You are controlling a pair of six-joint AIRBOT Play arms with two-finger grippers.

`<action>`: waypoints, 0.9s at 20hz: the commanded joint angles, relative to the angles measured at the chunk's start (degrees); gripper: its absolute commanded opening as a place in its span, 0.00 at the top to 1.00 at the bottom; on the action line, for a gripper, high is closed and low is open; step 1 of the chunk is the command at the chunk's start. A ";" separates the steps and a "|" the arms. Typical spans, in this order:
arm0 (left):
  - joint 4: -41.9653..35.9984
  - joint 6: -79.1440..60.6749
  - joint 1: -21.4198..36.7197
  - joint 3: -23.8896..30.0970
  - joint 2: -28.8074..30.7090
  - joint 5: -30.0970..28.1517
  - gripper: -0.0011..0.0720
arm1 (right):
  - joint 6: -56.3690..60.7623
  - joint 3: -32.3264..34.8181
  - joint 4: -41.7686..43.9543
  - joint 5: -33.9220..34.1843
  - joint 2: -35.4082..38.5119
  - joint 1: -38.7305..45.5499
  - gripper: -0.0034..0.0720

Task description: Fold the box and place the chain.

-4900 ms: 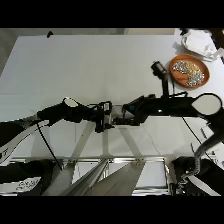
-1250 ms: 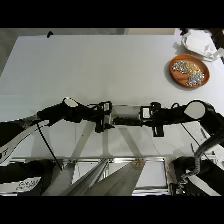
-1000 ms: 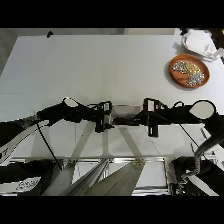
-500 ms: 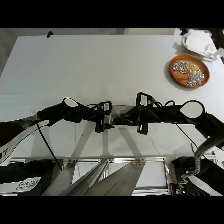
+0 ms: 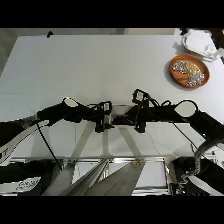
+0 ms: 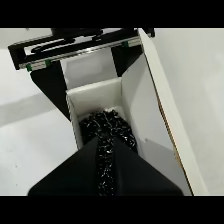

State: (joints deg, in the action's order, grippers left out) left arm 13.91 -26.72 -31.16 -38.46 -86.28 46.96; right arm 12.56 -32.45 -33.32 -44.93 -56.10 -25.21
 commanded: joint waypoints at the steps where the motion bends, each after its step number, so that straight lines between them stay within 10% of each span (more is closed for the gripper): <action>1: 0.02 -0.02 0.00 0.00 0.00 0.02 0.54 | 6.91 -1.62 -3.69 -2.51 2.05 -0.02 0.92; 8: 0.02 -0.02 0.00 0.00 0.00 0.00 0.54 | 37.99 -11.69 -29.99 -0.46 6.56 -0.02 0.93; 15: 0.00 -0.02 0.00 0.00 0.00 0.00 0.54 | 42.32 -13.46 -27.30 12.00 2.71 3.04 0.93; 18: 0.00 -0.02 0.00 0.00 0.00 0.00 0.54 | 48.94 -20.92 -25.18 3.72 -3.82 10.34 0.93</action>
